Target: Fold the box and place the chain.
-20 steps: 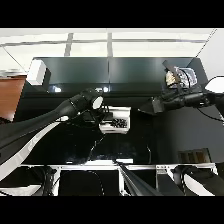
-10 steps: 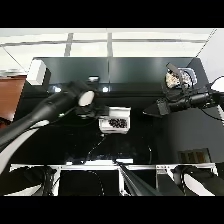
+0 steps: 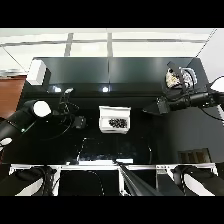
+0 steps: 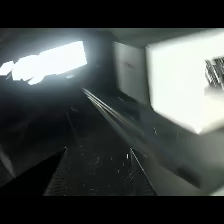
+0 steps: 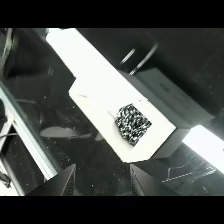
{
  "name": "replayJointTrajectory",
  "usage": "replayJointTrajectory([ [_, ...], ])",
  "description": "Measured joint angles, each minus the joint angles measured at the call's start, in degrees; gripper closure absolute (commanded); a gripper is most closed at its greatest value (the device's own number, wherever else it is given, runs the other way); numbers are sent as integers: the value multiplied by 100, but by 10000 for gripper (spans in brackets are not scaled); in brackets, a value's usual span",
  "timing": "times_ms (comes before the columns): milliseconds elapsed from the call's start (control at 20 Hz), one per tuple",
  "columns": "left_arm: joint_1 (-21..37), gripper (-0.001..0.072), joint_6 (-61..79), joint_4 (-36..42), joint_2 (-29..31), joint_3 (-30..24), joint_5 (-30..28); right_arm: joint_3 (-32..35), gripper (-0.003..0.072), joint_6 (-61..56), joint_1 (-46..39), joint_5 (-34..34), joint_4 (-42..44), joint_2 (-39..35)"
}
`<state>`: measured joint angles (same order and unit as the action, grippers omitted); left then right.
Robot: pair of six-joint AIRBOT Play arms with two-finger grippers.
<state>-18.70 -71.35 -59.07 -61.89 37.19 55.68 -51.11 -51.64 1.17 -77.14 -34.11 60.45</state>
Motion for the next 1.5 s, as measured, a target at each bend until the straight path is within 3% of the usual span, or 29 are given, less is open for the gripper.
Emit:
replayJointTrajectory([
  [50,46,18,894,345,-55,-87,-76,0,287,0,2,22,0,0],
  [100,63,-7,1779,603,-140,-157,-138,0,287,0,7,48,-2,0],
  [350,-125,-7,5792,1202,-490,-293,-702,0,287,-11,7,127,-9,0],
  [550,-96,-9,7812,1897,-852,-216,-754,0,287,-136,7,157,-2,0],
  [900,22,-11,8776,2485,-1655,267,-570,0,286,-199,7,267,-2,0],
  [1500,-2,-7,8929,2479,-1829,402,-271,0,287,-203,7,413,-2,0],
])
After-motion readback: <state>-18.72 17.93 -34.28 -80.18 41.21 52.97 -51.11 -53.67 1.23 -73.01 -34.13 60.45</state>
